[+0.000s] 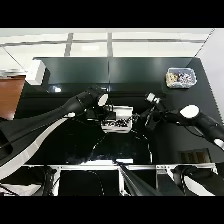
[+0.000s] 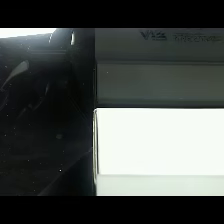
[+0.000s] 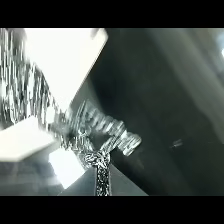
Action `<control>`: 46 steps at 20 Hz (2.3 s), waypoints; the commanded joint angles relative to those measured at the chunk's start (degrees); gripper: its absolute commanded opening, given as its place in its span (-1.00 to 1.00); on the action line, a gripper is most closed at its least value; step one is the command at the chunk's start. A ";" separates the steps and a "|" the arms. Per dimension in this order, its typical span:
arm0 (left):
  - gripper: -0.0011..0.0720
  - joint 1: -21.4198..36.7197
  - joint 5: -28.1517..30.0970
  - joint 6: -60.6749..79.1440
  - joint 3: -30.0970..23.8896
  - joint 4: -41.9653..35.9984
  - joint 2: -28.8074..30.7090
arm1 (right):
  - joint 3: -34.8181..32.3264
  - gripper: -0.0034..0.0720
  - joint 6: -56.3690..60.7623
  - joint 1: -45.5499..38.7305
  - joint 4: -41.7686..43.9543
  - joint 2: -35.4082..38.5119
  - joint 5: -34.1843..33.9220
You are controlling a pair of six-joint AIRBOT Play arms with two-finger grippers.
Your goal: Fold the box and place the chain.
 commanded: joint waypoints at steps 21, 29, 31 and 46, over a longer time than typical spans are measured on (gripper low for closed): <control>-0.90 0.04 0.00 0.02 0.02 0.00 -0.04 | 16.22 -0.86 53.02 11.80 0.28 9.38 12.68; -0.90 0.04 -0.20 0.00 0.02 0.00 -0.04 | 15.72 0.18 54.23 7.52 -4.66 5.77 18.91; -0.90 0.07 -0.07 0.07 0.02 0.00 -0.11 | 16.52 0.18 54.27 0.79 -6.88 7.58 26.49; 0.46 6.32 -2.84 4.15 -9.60 15.74 25.44 | 16.46 0.18 53.18 -11.85 -7.32 10.05 34.71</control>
